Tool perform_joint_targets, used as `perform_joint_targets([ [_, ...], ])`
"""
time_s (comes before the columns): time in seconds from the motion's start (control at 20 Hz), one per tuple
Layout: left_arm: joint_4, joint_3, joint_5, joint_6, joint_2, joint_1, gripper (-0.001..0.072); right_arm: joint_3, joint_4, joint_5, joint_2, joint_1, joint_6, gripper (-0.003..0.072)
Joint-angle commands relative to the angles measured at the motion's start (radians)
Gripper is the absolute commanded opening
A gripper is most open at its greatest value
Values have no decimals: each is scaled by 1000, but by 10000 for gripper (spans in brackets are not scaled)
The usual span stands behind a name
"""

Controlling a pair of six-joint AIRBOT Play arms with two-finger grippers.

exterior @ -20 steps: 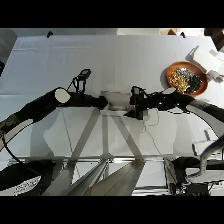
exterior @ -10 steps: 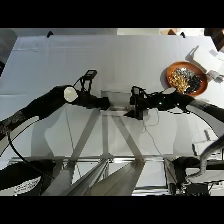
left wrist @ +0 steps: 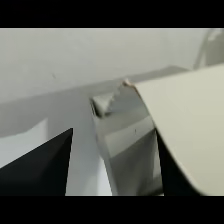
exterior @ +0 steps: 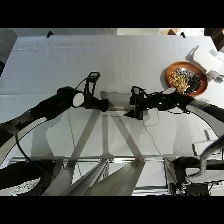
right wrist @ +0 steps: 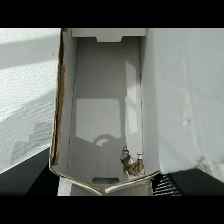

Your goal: Fold the box and place the chain.

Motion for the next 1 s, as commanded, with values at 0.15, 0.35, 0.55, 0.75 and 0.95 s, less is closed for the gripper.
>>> perform_joint_targets([
  [0.15,176,74,-5,-219,-78,-62,489,0,0,0,1,0,0,543],
  [0.35,207,76,-32,-313,-111,-107,436,0,0,0,1,0,0,543],
  [0.55,377,78,-68,-494,-114,-153,325,0,0,0,1,0,0,543],
  [0.75,383,78,-52,-552,-113,-154,121,0,0,0,1,0,0,543],
  [0.95,379,78,-26,-553,-113,-155,4,0,0,0,1,0,0,543],
])
